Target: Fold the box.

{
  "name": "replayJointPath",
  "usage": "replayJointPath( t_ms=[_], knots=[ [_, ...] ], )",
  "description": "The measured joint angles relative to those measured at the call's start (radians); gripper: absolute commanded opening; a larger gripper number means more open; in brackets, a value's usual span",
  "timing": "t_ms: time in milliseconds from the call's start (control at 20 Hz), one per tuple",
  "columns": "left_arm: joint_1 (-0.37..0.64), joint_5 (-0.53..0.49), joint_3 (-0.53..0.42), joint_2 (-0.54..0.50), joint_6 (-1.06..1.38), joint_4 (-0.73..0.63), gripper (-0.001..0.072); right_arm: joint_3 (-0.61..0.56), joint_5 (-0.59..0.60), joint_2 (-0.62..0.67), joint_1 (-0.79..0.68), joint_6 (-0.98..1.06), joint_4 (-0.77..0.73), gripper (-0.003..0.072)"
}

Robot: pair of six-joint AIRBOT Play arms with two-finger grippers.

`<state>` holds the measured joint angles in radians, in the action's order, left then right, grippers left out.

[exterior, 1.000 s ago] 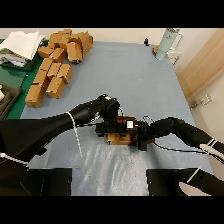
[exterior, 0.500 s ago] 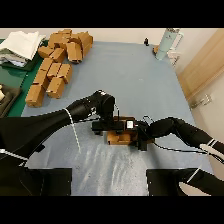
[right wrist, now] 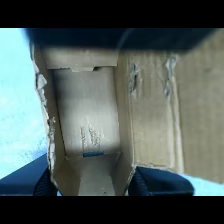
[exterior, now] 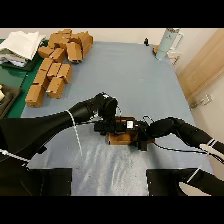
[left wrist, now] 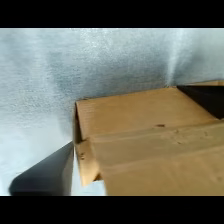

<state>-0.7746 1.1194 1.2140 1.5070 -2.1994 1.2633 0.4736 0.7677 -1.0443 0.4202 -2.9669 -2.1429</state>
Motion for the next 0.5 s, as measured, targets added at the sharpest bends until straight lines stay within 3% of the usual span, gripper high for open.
replayJointPath(
  t_ms=[500],
  knots=[
    [-0.065,-0.021,0.000,0.013,-0.104,0.097,0.0254,0.000,0.000,0.000,0.000,0.000,0.001,0.0446]
  ],
)
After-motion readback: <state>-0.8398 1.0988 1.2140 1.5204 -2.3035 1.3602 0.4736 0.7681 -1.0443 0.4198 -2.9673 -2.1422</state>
